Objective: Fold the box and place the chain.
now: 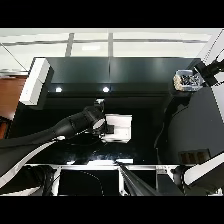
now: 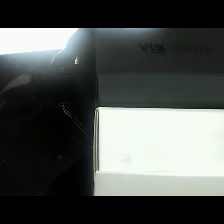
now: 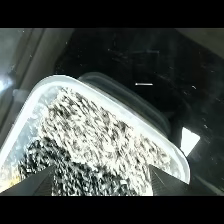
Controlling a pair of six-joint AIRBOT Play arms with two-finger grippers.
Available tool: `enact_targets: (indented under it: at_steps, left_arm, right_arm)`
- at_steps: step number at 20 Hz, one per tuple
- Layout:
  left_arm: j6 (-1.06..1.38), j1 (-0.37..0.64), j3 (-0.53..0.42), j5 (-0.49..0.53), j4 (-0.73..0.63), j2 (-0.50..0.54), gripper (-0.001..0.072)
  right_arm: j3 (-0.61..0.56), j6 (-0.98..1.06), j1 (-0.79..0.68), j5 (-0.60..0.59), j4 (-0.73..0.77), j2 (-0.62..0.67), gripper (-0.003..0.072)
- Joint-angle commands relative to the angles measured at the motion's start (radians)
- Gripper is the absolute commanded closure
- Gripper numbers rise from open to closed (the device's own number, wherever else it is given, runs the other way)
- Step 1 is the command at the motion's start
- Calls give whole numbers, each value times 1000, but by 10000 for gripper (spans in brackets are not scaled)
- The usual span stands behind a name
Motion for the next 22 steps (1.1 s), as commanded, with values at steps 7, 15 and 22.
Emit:
enact_targets:
  at_steps: [7,15,22]
  left_arm:
    - [0,0,0,2,1,1,683]
    - [0,0,0,2,1,1,682]
    - [0,0,0,2,1,1,683]
  right_arm:
    - [1,4,-3,-124,20,-64,102]
    - [42,-194,-9,-106,80,-38,643]
    - [104,-459,-42,2,120,177,645]
